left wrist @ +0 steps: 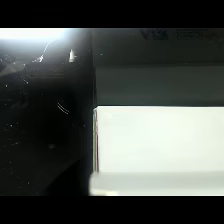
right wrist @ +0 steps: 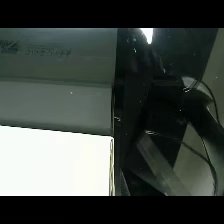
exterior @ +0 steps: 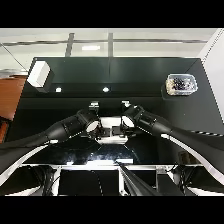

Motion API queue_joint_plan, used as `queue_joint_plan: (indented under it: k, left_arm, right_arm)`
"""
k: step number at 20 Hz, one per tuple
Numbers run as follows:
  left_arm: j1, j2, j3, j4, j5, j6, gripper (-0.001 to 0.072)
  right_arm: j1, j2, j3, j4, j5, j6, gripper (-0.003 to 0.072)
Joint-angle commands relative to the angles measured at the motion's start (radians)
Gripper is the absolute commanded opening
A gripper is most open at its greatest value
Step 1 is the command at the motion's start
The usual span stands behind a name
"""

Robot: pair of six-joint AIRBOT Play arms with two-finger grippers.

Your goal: Fold the box and place the chain.

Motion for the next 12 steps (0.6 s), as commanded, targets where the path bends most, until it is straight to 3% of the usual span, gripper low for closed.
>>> queue_joint_plan:
  k: [1, 10, 12]
  left_arm:
    - [0.000, 0.000, 0.000, 0.000, -0.001, 0.001, 0.0031]
    - [0.000, 0.000, 0.000, 0.000, 0.000, 0.001, 0.0031]
    - [0.000, 0.000, 0.000, 0.000, 0.000, 0.001, 0.0031]
  right_arm:
    - [-0.005, 0.013, 0.001, -0.004, 0.043, -0.015, 0.0299]
    - [-0.004, 0.021, 0.004, 0.003, 0.035, -0.017, 0.0295]
    - [-0.004, 0.020, 0.004, 0.003, 0.021, -0.012, 0.0235]
